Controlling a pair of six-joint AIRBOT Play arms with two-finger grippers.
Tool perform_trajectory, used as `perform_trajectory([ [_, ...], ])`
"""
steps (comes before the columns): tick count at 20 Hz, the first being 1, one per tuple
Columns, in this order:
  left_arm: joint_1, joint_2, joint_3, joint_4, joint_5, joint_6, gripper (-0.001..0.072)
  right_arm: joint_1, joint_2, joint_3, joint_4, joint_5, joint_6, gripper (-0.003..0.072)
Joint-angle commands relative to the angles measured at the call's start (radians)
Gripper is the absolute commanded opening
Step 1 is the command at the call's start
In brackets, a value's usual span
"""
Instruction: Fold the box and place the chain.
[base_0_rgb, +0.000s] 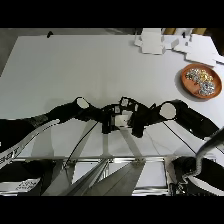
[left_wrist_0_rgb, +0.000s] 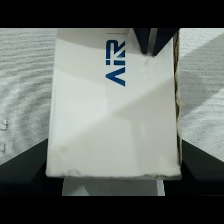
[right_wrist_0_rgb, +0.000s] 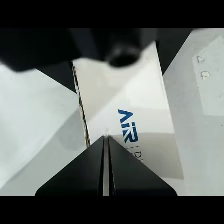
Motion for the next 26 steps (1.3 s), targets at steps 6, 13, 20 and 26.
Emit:
perform_trajectory([
  [6, 0.001, 0.001, 0.000, -0.001, 0.000, -0.002, 0.0211, 0.000, 0.040, 0.023, -0.012, 0.016, 0.122, 0.0026],
  [13, 0.001, 0.001, 0.000, -0.001, -0.001, -0.002, 0.0211, -0.031, 0.216, 0.107, -0.554, 0.101, 0.625, 0.0027],
  [20, 0.001, 0.001, 0.000, -0.001, 0.000, -0.002, 0.0211, -0.590, 0.222, 0.100, -0.688, 0.354, 0.841, 0.0030],
  [26, 0.001, 0.001, 0.000, -0.001, 0.000, -0.002, 0.0211, -0.947, 0.226, 0.098, -0.637, 0.490, 0.864, 0.0031],
])
